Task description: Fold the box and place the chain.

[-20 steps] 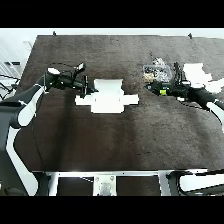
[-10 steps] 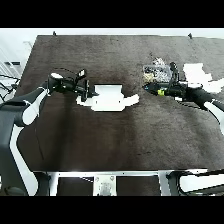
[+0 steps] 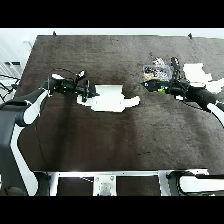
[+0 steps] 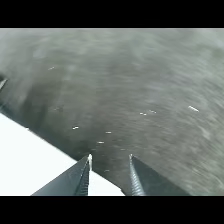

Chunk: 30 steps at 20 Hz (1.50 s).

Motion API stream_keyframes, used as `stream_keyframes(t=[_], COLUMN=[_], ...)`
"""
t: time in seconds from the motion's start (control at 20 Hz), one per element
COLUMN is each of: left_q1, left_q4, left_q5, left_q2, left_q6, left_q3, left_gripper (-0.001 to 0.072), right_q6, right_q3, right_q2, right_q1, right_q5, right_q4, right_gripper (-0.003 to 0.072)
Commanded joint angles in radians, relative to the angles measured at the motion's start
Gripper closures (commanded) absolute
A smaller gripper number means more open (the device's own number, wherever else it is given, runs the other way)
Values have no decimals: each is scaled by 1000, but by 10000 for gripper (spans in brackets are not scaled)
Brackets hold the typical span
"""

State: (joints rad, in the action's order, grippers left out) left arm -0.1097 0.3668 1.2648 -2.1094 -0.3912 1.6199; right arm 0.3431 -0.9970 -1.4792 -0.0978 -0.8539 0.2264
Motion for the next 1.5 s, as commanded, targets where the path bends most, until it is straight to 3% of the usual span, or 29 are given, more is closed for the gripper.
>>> stream_keyframes(t=[0.0,0.05,0.1,0.35,0.55,1.15,1.45], left_q1=[0,0,-1,-1,-1,-1,-1], left_q4=[-2,-2,-4,-8,-8,-16,-16], left_q5=[2,2,2,1,-1,0,-1], left_q2=[-1,-1,-1,-1,-1,-1,-1], left_q6=[1,0,0,0,0,0,0], left_q3=[0,0,0,0,0,0,0], left_gripper=[690,690,690,690,690,690,690], right_q6=[-236,-291,-327,-381,-381,-382,-381], right_q3=[68,84,93,104,105,106,60], right_q2=[96,106,107,106,105,-10,-5], right_q1=[50,79,106,261,362,458,456], right_q5=[-29,-29,-29,21,73,343,353], right_q4=[33,84,138,407,497,481,447], right_gripper=[288,112,67,66,66,65,66])
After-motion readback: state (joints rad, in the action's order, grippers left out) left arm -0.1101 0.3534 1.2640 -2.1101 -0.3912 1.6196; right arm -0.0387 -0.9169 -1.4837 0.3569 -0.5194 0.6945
